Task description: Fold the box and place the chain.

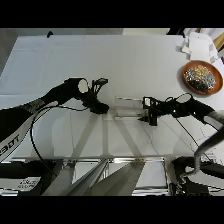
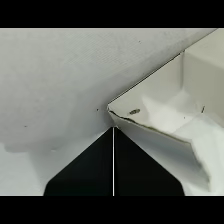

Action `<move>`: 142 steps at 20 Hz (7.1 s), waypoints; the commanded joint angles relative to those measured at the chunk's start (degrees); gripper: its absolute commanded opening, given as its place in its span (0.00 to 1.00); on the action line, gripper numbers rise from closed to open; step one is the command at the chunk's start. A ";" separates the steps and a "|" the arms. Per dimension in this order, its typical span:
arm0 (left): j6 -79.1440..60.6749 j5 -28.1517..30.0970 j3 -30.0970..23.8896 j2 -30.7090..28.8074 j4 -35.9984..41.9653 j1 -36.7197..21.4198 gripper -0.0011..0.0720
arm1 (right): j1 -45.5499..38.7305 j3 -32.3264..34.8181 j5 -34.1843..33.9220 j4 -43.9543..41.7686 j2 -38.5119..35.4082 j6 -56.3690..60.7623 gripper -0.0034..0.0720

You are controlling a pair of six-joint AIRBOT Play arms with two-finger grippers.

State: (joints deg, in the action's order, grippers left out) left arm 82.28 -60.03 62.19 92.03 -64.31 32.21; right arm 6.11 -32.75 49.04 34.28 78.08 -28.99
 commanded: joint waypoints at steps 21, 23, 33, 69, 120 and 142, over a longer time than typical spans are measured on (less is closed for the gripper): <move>-4.79 0.39 0.00 -5.60 13.18 1.31 0.10 | 0.00 0.00 0.02 0.00 0.02 0.00 0.58; -4.96 0.46 0.00 -5.55 13.75 1.86 0.14 | 0.00 0.00 0.04 0.00 0.02 0.00 0.58; -4.92 0.46 0.00 -5.44 14.34 2.45 0.19 | 0.00 0.02 0.02 0.00 0.02 0.00 0.58; 24.57 -0.17 10.56 1.42 -6.93 11.74 0.59 | 0.00 0.00 0.02 0.00 0.02 0.00 0.57; 42.05 -10.64 19.91 8.90 -12.37 13.84 0.50 | 0.00 0.02 0.02 0.00 0.00 0.00 0.58; 46.77 -9.60 19.89 10.27 -17.57 16.46 0.07 | 0.00 0.02 0.02 0.00 0.02 0.00 0.58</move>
State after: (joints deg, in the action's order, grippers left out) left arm 128.99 -70.83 82.13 101.65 -81.73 48.62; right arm 6.11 -32.75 49.06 34.26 78.11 -28.99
